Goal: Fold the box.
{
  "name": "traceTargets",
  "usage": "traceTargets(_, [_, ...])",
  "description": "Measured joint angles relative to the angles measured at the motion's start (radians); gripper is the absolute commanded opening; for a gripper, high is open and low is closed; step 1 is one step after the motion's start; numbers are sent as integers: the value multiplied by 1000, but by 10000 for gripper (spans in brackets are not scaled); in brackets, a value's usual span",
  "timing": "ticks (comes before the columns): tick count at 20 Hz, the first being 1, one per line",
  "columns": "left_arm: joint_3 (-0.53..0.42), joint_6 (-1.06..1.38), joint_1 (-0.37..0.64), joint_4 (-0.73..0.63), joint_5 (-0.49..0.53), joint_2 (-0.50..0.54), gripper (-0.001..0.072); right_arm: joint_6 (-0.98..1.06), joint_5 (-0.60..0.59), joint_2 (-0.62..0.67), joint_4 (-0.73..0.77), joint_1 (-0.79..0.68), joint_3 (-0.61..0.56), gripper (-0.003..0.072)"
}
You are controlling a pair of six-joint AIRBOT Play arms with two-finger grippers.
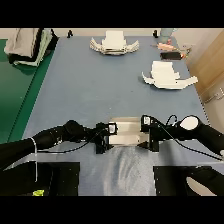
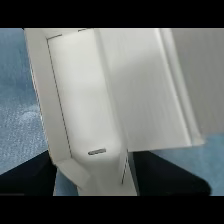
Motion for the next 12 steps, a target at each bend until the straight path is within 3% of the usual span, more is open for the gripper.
traceTargets(7, [0, 0, 0, 0, 0, 0, 536, 474, 111, 311, -261, -1, 7, 714])
traceTargets(9, [0, 0, 0, 0, 0, 0, 536, 588, 144, 365, -245, 0, 6, 714])
traceTargets(12, [0, 0, 0, 0, 0, 0, 536, 787, 177, 391, -81, 1, -4, 713])
